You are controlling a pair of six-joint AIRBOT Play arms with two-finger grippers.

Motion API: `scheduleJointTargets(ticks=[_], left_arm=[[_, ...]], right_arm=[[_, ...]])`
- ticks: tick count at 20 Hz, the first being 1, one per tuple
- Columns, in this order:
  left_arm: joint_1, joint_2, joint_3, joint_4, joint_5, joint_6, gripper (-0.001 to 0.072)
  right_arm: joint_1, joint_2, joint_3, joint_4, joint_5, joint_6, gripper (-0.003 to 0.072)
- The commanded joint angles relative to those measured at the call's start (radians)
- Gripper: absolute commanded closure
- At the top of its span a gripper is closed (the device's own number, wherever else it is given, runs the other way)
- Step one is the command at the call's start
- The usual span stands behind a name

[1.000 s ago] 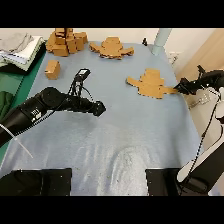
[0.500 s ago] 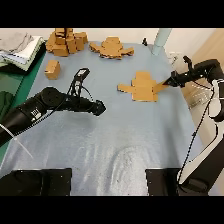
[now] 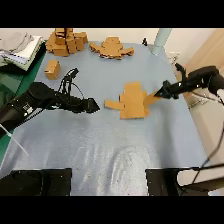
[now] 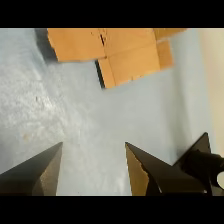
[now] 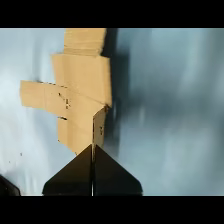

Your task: Fold the box.

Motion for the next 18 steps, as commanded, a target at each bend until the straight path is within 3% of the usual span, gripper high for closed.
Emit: scheduleJointTargets(ticks=[1, 4, 8, 10, 14, 18], left_arm=[[0.056, 0.0, 0.001, -0.01, -0.112, 0.035, 0.0116], [0.062, 0.0, 0.001, -0.01, -0.123, 0.054, 0.0117], [0.062, 0.0, 0.001, -0.008, -0.151, 0.058, 0.0116], [0.062, 0.0, 0.001, -0.005, -0.153, 0.068, 0.0117], [0.062, 0.0, 0.0, -0.023, -0.129, 0.074, 0.0117], [0.06, 0.0, 0.001, -0.043, -0.147, 0.074, 0.0117]], right_arm=[[0.065, 0.261, -0.354, -0.002, 0.126, 0.075, 0.0689], [0.143, 0.423, -0.562, -0.031, 0.202, 0.167, 0.0689], [0.198, 0.47, -0.676, -0.074, 0.209, 0.225, 0.0655], [0.198, 0.457, -0.671, -0.071, 0.224, 0.224, 0.034], [0.198, 0.347, -0.606, -0.072, 0.206, 0.17, 0.0338], [0.209, 0.207, -0.541, -0.027, 0.111, 0.053, 0.0367]])
